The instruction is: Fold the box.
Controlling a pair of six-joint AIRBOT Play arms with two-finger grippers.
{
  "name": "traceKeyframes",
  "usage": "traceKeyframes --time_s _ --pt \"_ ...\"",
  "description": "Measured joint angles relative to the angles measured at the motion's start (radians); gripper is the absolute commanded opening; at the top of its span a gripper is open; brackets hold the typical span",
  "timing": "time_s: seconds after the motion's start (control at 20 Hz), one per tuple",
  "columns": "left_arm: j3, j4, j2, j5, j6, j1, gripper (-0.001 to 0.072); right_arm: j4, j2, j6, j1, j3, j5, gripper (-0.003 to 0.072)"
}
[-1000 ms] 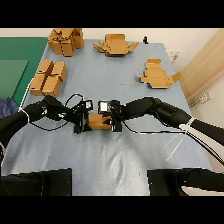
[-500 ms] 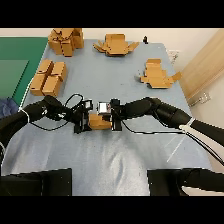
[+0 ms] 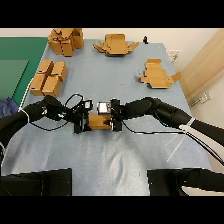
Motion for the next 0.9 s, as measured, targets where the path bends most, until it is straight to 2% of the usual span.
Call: traceKeyframes --time_s 0.1,0.2,0.35,0.4,0.45,0.5,0.55,0.65,0.7,0.9 --pt "0.000 0.000 0.000 0.000 -0.001 0.000 0.0168 0.006 -0.004 0.000 0.000 0.000 -0.014 0.0385" --pt "0.000 0.000 0.000 0.000 -0.001 0.000 0.0168 0.010 -0.011 0.000 0.000 0.000 -0.023 0.0335" --pt "0.000 -0.001 0.000 -0.001 -0.001 0.000 0.0168 0.013 -0.016 0.000 0.000 0.000 -0.029 0.0317" --pt "0.000 -0.001 0.000 -0.001 -0.002 0.000 0.0168 0.013 -0.017 0.000 0.000 0.000 -0.029 0.0214" --pt "0.000 -0.001 0.000 -0.001 -0.002 0.000 0.0168 0.014 -0.018 0.000 0.000 0.000 -0.029 0.0194" --pt "0.000 -0.001 0.000 -0.001 -0.002 0.000 0.0167 0.014 -0.019 0.000 0.000 0.000 -0.030 0.0213" --pt "0.000 -0.001 0.000 -0.001 -0.002 0.000 0.0168 0.014 -0.019 0.000 0.000 0.000 -0.031 0.0266" --pt "0.000 -0.001 0.000 -0.001 -0.002 0.000 0.0167 0.013 -0.019 0.003 0.000 0.000 -0.037 0.0436" --pt "0.000 -0.001 0.000 -0.001 -0.002 0.000 0.0168 0.013 -0.019 0.007 0.000 0.000 -0.037 0.0465" --pt "0.000 -0.001 0.000 -0.001 -0.002 0.000 0.0167 0.012 -0.019 0.015 0.000 0.000 -0.040 0.0465"
